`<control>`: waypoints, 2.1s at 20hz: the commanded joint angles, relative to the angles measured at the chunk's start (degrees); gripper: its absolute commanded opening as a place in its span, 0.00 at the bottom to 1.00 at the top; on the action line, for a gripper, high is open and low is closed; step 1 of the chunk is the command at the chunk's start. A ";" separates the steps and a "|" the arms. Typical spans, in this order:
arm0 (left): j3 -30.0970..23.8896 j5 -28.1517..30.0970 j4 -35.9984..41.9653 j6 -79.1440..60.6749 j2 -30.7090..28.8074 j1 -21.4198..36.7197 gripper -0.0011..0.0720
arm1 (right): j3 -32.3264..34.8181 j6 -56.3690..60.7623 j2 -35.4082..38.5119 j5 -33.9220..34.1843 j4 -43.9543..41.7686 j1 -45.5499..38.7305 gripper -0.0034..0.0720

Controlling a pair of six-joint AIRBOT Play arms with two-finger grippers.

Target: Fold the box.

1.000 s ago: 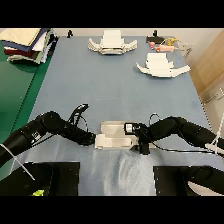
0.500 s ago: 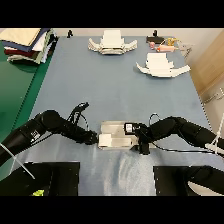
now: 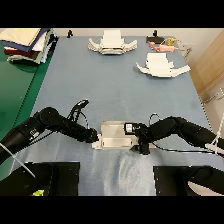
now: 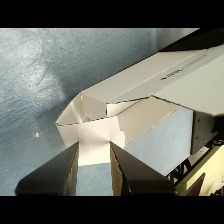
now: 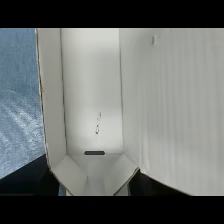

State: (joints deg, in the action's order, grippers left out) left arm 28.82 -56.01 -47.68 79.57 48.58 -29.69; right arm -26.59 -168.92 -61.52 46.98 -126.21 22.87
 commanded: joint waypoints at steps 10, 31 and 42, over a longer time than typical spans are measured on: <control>0.55 -9.60 -7.89 1.95 -7.91 13.44 0.03 | 0.00 0.02 0.04 0.00 0.00 -0.02 0.64; -2.80 4.50 6.10 0.76 2.16 0.85 0.04 | 0.00 0.02 0.04 -0.02 0.00 -0.02 0.64; -2.12 3.37 6.19 0.76 2.16 0.83 0.48 | 0.00 0.00 0.04 0.00 0.00 -0.02 0.64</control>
State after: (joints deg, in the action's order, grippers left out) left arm 26.52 -52.45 -41.54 80.38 50.70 -28.84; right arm -26.59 -168.92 -61.52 46.98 -126.21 22.87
